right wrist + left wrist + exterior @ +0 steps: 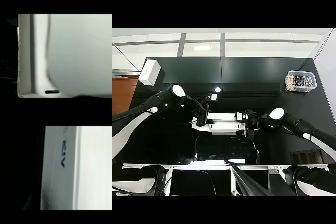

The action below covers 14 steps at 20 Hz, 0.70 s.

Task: Fold the box and place the chain.

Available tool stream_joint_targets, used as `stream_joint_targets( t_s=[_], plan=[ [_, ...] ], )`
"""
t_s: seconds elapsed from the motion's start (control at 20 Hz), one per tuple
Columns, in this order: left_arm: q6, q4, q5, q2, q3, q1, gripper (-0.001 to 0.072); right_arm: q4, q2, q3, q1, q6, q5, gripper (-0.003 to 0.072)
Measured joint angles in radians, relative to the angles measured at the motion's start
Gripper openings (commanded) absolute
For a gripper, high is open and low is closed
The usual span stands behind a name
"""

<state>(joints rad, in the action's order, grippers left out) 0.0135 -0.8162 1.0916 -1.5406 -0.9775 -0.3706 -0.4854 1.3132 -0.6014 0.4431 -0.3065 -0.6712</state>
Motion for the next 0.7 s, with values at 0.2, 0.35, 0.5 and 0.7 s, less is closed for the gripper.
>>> stream_joint_targets(
  t_s=[0.2,0.35,0.5,0.7],
  plan=[
    [0.134,-0.150,0.049,0.074,-0.037,0.001,0.0509,0.004,0.000,0.000,0.000,0.003,0.001,0.0477],
    [0.298,-0.281,0.076,0.164,-0.047,0.001,0.0100,0.005,0.000,0.000,0.000,0.003,0.001,0.0477],
    [0.464,-0.380,0.153,0.248,-0.047,0.003,0.0026,0.006,0.000,0.000,0.000,0.003,0.001,0.0477],
    [0.675,-0.339,0.207,0.328,0.059,0.004,0.0027,0.007,0.000,0.000,0.000,0.003,0.001,0.0478]
  ],
)
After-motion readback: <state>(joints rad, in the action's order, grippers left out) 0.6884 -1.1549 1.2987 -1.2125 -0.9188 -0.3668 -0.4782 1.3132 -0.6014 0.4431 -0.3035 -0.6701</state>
